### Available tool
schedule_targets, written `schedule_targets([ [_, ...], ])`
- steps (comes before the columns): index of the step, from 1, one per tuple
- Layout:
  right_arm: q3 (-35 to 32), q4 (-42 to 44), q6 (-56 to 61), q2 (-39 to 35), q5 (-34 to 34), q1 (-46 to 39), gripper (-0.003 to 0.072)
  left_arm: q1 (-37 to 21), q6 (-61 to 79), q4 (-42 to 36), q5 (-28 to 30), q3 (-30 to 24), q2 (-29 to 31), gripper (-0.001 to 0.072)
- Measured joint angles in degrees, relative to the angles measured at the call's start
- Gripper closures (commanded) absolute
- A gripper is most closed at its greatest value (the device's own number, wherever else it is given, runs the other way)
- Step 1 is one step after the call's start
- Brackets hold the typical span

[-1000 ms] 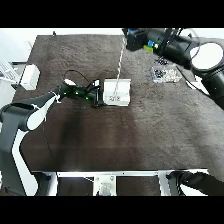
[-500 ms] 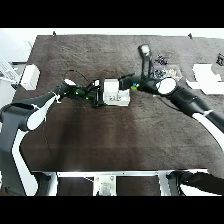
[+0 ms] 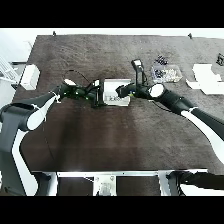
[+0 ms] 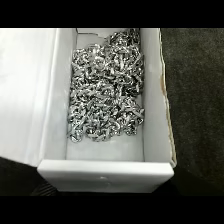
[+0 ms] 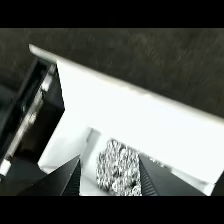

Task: Fold the box and place the chain.

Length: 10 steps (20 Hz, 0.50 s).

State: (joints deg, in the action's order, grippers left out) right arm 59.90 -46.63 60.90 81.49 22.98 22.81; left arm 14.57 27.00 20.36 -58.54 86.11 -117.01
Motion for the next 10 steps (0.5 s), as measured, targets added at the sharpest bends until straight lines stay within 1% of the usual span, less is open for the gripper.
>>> schedule_targets([
  [3,1.07,-0.13,-1.73,-3.98,0.61,-1.86,0.0233,0.0,0.0,0.0,0.0,0.0,0.0,0.0239],
  [6,2.36,-0.31,-6.97,-8.28,1.66,-5.14,0.024,0.0,0.0,-0.02,0.0,0.0,0.0,0.0239],
  [7,3.15,-0.31,-9.14,-8.94,2.34,-6.43,0.0263,0.0,0.0,0.0,0.0,0.0,0.0,0.0239],
  [10,7.28,0.48,-16.96,-7.98,6.99,-10.03,0.0279,0.0,0.0,0.0,0.0,0.0,0.0,0.0239],
])
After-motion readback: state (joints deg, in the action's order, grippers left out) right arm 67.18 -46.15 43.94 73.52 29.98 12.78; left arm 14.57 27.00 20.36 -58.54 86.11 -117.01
